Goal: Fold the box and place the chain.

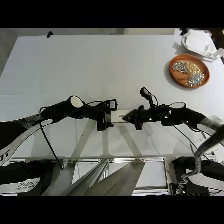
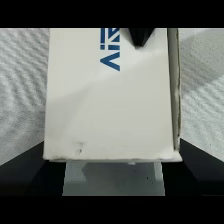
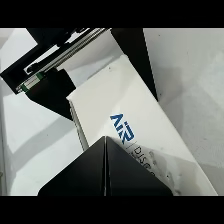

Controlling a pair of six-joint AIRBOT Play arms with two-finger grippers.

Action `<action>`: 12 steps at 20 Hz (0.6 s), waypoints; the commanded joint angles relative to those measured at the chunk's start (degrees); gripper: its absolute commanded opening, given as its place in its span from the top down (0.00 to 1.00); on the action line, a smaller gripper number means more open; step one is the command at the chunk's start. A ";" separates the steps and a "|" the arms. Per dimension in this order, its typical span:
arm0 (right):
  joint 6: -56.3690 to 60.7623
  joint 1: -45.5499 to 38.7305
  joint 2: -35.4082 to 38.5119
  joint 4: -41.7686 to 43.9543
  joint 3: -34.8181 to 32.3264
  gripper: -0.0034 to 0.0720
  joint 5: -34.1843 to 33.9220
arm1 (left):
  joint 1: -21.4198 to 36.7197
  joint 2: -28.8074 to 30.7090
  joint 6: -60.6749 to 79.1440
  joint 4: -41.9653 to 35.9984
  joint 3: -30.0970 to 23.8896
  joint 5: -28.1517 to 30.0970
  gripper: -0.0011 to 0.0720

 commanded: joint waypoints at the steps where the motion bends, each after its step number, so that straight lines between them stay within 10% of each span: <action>1: 0.70 -0.52 3.74 0.79 0.92 0.94 0.35 | -0.02 0.04 -0.07 -0.04 -0.02 0.00 0.53; 8: 13.99 -6.36 19.32 -6.62 6.29 0.93 5.86 | -0.02 0.04 -0.07 -0.04 -0.02 0.02 0.53; 12: 38.91 -9.16 27.93 -31.32 12.33 0.93 5.79 | -0.04 0.04 -0.07 -0.04 -0.02 0.02 0.53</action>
